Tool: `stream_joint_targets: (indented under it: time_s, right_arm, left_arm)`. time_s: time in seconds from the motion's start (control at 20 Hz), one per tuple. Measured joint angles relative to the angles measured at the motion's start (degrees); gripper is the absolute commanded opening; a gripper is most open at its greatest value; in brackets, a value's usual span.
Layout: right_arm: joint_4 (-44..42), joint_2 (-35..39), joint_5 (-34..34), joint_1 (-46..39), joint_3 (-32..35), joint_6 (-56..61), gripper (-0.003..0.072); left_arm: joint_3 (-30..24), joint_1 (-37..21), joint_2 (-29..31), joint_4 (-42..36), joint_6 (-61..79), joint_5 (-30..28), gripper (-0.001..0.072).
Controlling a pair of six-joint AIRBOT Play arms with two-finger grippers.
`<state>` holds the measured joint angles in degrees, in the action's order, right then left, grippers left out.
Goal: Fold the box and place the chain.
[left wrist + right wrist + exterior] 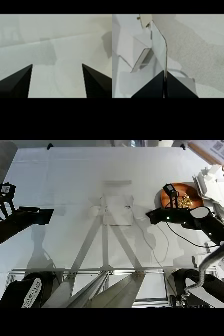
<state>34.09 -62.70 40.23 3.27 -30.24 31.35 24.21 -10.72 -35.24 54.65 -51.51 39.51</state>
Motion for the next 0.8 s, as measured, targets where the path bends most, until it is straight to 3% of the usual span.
stream_joint_targets:
  time_s: [0.8]
  right_arm:
    - [-3.0, -0.3, -3.3, 3.6, 2.7, -1.9, 0.0011]
  left_arm:
    - [0.0, 0.0, 0.0, 0.0, 0.0, -2.0, 0.0697]
